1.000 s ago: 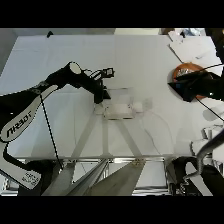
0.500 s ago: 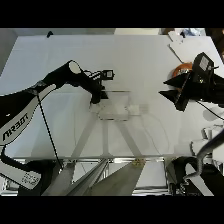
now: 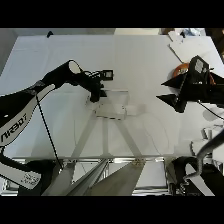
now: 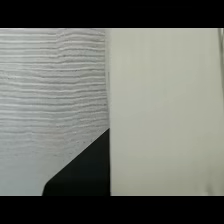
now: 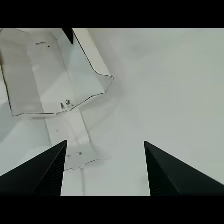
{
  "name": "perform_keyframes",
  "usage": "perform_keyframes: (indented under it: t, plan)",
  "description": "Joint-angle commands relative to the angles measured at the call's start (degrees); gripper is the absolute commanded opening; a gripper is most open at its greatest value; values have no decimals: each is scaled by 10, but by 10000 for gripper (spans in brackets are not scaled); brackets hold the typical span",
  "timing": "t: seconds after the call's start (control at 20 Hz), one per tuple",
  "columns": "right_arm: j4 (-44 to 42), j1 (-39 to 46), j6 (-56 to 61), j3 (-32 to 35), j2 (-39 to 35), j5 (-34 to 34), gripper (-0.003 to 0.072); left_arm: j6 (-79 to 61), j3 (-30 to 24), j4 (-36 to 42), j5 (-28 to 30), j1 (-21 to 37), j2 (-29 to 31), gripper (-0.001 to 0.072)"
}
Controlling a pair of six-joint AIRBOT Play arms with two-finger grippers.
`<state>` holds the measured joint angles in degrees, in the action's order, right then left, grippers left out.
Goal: Fold the box and place the chain.
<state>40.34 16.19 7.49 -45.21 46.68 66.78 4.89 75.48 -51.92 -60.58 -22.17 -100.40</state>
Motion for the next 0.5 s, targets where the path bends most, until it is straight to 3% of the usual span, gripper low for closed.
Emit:
perform_keyframes:
  t: [0.0,0.2,0.45]
  plan:
    - [1,0,-1,0,1,5,535,-11,1,54,7,1,11,4]
    - [5,0,-1,0,1,2,535,-60,1,100,8,1,20,3]
    - [28,0,0,0,1,2,535,-66,1,91,8,1,19,5]
